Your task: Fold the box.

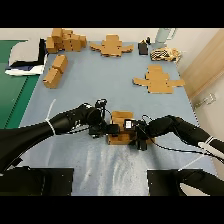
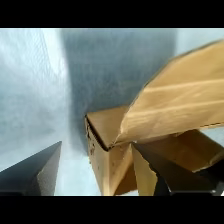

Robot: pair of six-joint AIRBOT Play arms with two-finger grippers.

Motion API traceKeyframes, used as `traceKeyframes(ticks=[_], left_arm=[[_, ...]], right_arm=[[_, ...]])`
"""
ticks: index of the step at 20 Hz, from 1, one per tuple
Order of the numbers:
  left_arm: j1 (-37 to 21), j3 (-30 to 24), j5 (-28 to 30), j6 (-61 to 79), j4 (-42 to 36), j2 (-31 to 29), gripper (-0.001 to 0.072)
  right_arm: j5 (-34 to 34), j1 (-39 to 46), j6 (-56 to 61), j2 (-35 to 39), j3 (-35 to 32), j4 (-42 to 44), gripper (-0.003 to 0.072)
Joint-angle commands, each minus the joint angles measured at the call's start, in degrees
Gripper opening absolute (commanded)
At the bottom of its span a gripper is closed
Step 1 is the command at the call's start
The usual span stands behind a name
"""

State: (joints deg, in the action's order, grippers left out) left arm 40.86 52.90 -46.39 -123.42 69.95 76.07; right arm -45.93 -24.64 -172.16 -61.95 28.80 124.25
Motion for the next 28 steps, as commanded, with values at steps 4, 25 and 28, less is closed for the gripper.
traceKeyframes(ticks=[4,25,28], left_arm=[[2.9,3.1,-3.8,-9.9,6.9,1.6,0.0661],[9.5,14.8,-12.9,-13.1,14.9,13.2,0.0076],[9.5,14.8,-12.8,-12.1,14.7,13.2,0.0013]], right_arm=[[0.0,0.0,0.0,0.0,0.0,0.0,0.0442],[0.0,0.0,0.0,0.0,0.0,0.0,0.0442],[0.0,0.0,0.0,0.0,0.0,0.0,0.0442]])
